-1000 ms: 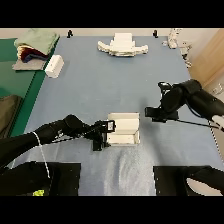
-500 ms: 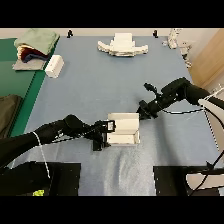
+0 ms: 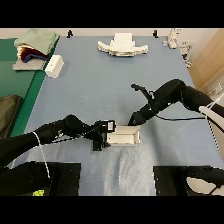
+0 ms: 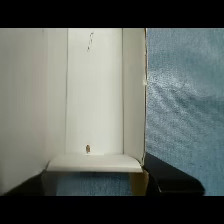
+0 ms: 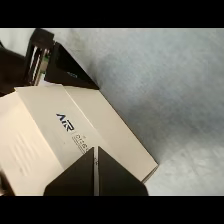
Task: Fold the box.
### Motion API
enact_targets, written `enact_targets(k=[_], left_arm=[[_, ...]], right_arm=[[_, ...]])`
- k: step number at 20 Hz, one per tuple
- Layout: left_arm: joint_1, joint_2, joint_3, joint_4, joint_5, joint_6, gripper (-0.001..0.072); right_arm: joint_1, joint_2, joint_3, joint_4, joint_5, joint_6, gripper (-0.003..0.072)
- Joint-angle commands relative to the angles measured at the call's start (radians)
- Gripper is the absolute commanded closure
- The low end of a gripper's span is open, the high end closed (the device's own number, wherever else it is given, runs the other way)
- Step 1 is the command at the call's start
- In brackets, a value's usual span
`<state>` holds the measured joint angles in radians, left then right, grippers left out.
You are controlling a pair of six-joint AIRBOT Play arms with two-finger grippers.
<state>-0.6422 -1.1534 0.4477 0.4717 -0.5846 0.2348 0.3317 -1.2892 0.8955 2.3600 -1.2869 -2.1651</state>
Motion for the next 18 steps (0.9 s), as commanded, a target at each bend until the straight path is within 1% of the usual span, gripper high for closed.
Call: enact_targets(k=[1,3,6,8,11,12,13,14,16,18], left_arm=[[0.0,0.0,0.001,0.0,0.0,0.0,0.027],[0.0,0.0,0.001,0.0,0.0,0.0,0.027],[0.0,0.0,0.001,0.0,0.0,0.0,0.027],[0.0,0.0,0.001,0.0,0.0,0.0,0.027],[0.0,0.0,0.001,0.0,0.0,0.0,0.027],[0.0,0.0,0.001,0.0,0.0,0.0,0.027],[0.0,0.0,0.001,0.0,0.0,0.0,0.027],[0.0,0.0,0.001,0.0,0.0,0.0,0.027],[0.0,0.0,0.001,0.0,0.0,0.0,0.027],[0.0,0.0,0.001,0.0,0.0,0.0,0.027]], right_arm=[[0.099,0.117,-0.101,-0.075,0.209,-0.038,0.0651],[0.154,0.19,-0.183,-0.077,0.316,-0.049,0.0652],[0.22,0.296,-0.271,-0.108,0.436,-0.06,0.0651],[0.245,0.346,-0.307,-0.113,0.46,-0.061,0.0652],[0.256,0.372,-0.315,-0.132,0.451,-0.085,0.0641],[0.256,0.375,-0.315,-0.136,0.444,-0.119,0.0582],[0.256,0.377,-0.315,-0.141,0.437,-0.163,0.0429],[0.256,0.377,-0.315,-0.142,0.429,-0.218,0.0337],[0.256,0.375,-0.315,-0.135,0.426,-0.253,0.037],[0.256,0.374,-0.315,-0.135,0.424,-0.301,0.0367]])
